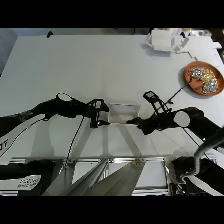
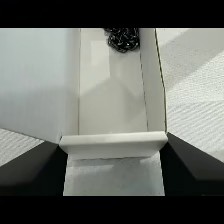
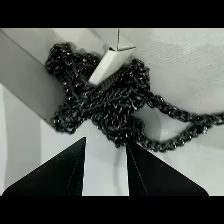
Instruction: Fold the box and place the chain.
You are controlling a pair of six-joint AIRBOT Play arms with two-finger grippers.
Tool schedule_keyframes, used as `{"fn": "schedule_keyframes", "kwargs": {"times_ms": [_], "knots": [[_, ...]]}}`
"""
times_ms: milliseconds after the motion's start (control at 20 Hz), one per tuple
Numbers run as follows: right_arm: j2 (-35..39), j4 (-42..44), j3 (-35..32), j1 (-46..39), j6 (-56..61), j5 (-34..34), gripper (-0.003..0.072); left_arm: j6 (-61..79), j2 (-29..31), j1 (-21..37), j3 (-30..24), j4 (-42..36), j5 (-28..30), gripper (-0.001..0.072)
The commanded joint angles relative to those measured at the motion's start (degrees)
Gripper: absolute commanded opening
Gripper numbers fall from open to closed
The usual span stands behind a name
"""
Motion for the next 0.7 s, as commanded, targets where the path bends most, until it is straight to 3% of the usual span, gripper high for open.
{"fn": "schedule_keyframes", "kwargs": {"times_ms": [0, 250, 450, 650], "knots": [[-3.8, 0.35, -0.44, 1.18, 2.19, -3.76, 0.0242, 0.0, -0.02, 0.04, 0.02, 0.0, 0.02, 0.0018], [-5.42, 0.37, -0.44, 1.18, 3.21, -4.55, 0.0211, 0.02, -0.02, 0.04, 0.02, 0.0, 0.0, 0.0018], [-5.35, 0.35, -0.44, 1.18, 3.19, -3.8, 0.0046, 0.0, -0.02, 0.04, 0.02, 0.0, 0.0, 0.0018], [-3.63, 0.24, -0.37, 1.18, 3.17, -1.25, 0.0019, 0.0, -0.02, 0.04, 0.02, 0.0, 0.02, 0.0018]]}}
